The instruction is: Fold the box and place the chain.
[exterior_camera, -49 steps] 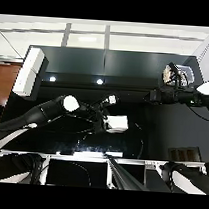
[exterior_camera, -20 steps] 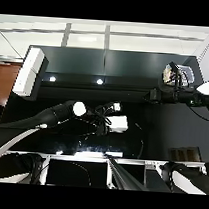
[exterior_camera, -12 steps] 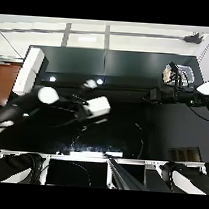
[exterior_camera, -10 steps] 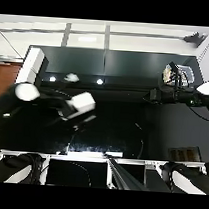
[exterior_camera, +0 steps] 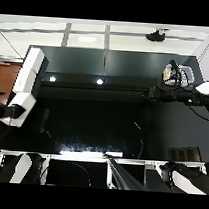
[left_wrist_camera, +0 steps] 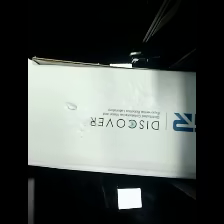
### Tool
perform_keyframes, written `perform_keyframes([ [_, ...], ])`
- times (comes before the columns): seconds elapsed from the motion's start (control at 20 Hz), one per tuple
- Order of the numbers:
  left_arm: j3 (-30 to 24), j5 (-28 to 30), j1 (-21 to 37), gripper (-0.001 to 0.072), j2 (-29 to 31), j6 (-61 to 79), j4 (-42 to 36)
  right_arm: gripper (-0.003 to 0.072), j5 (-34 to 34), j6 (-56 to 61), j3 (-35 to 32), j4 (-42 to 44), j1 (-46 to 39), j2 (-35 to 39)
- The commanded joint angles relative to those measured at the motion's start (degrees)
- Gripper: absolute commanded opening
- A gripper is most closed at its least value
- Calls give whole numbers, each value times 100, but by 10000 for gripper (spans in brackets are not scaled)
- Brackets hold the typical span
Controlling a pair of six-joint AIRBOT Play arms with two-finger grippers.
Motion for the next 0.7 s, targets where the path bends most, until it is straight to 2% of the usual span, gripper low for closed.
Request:
perform_keyframes([
  [0.0,-2,485,1064,404,-278,457,-28,45,-55,-24,4,107,26,2],
  [0.25,2,1255,815,404,-907,1198,-651,45,-24,-22,4,144,26,2],
  [0.45,2,1432,514,404,-1283,1473,-741,45,70,-20,4,144,26,2],
  [0.5,2,1491,496,429,-1349,1471,-804,45,76,-20,4,144,26,2],
  [0.6,2,1646,470,699,-1447,1475,-1051,45,76,-20,4,142,26,2],
  [0.65,0,1794,466,704,-1460,1469,-1019,45,76,-20,4,144,26,2],
])
